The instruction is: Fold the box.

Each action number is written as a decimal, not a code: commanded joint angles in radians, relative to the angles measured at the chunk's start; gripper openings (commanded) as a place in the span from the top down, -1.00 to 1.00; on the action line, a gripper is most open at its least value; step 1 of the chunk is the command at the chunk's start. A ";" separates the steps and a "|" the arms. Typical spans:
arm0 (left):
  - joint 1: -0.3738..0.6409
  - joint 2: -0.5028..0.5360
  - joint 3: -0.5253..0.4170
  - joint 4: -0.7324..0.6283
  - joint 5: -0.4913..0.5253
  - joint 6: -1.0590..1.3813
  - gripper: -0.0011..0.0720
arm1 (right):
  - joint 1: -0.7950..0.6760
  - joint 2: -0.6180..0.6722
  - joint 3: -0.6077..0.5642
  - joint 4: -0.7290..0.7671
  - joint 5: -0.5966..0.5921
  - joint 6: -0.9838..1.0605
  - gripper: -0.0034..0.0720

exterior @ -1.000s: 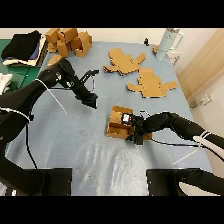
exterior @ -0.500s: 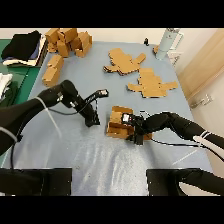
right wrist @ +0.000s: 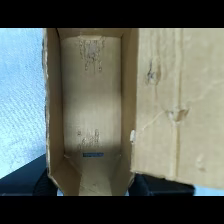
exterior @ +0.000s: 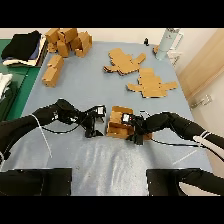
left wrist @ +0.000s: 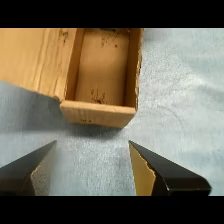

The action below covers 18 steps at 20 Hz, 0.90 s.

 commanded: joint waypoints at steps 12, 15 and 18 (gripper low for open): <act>-0.069 -0.053 0.034 -0.050 0.010 0.037 -0.96 | 0.000 0.000 -0.001 0.000 0.000 0.000 -0.43; -0.081 -0.054 0.034 -0.039 0.011 0.036 -0.96 | 0.000 0.000 -0.001 0.000 0.000 0.000 -0.43; -0.098 -0.054 0.034 -0.039 0.005 0.035 -0.96 | 0.000 0.000 -0.001 0.000 0.000 0.000 -0.43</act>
